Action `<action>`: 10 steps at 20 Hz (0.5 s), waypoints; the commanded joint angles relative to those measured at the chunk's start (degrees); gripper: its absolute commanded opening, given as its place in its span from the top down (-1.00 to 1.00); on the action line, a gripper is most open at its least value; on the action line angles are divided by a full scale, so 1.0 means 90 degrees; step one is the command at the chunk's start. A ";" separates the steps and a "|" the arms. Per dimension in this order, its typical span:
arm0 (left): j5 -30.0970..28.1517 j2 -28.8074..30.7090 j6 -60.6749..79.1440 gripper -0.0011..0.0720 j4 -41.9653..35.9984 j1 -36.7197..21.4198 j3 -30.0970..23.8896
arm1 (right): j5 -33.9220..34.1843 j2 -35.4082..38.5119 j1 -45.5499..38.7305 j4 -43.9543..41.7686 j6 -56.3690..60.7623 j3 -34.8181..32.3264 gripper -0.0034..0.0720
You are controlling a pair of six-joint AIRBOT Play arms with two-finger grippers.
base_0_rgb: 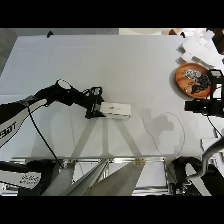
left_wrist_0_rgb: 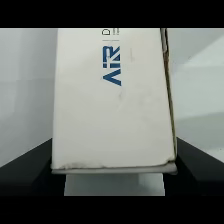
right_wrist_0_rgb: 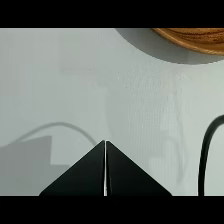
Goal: Fold the box and place the chain.
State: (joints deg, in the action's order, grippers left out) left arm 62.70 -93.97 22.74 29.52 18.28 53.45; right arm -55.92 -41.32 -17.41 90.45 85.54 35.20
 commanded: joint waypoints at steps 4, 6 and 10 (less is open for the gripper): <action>0.0010 0.1506 -0.1321 0.94 0.1321 -0.0017 0.0000 | -0.0005 0.0005 -0.0024 -0.0083 0.0019 0.0002 0.88; 0.0012 0.2237 -0.2552 0.94 0.2526 -0.0017 0.0000 | -0.0029 0.0005 -0.0024 -0.0085 0.0019 0.0002 0.88; 0.0102 0.3648 -0.5688 0.94 0.5440 -0.0017 0.0000 | -0.0017 0.0005 -0.0024 -0.0085 0.0019 0.0002 0.88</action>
